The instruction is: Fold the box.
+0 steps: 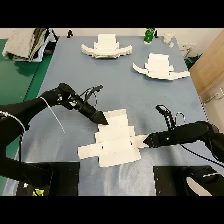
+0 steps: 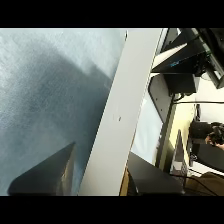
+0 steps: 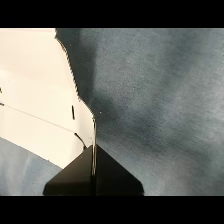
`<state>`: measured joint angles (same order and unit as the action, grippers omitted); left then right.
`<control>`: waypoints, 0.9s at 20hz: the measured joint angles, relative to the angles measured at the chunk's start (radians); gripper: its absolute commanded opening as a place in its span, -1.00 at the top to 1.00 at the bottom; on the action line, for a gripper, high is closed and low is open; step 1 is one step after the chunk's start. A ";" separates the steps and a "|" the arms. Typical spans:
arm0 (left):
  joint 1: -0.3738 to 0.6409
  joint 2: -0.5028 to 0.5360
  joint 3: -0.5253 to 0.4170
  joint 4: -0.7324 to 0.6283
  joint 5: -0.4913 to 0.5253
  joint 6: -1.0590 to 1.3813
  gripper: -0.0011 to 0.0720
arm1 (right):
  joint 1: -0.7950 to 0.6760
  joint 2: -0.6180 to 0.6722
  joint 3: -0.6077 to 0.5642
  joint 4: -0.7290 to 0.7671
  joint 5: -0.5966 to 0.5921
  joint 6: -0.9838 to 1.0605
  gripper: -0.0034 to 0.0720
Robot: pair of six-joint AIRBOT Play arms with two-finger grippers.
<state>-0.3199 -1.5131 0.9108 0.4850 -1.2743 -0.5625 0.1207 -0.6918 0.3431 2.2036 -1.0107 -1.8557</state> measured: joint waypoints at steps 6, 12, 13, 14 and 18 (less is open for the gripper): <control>-0.047 0.000 -0.016 -0.009 0.021 0.023 0.91 | 0.000 0.000 0.000 -0.001 0.007 0.000 0.91; -0.060 0.000 -0.019 -0.029 0.046 0.036 0.93 | 0.000 0.000 0.000 0.003 0.010 0.000 0.31; -0.062 0.000 -0.018 -0.037 0.049 0.036 0.93 | 0.000 0.000 0.000 0.002 0.007 0.000 0.26; -0.062 0.000 -0.018 -0.034 0.049 0.039 0.93 | 0.000 0.000 0.001 -0.006 0.008 0.000 0.26; -0.062 0.012 -0.013 -0.050 0.039 0.118 0.93 | -0.002 0.000 0.023 -0.156 0.007 0.077 0.25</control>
<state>-0.3817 -1.5013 0.8974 0.4355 -1.2358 -0.4442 0.1184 -0.6922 0.3660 2.0476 -1.0035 -1.7790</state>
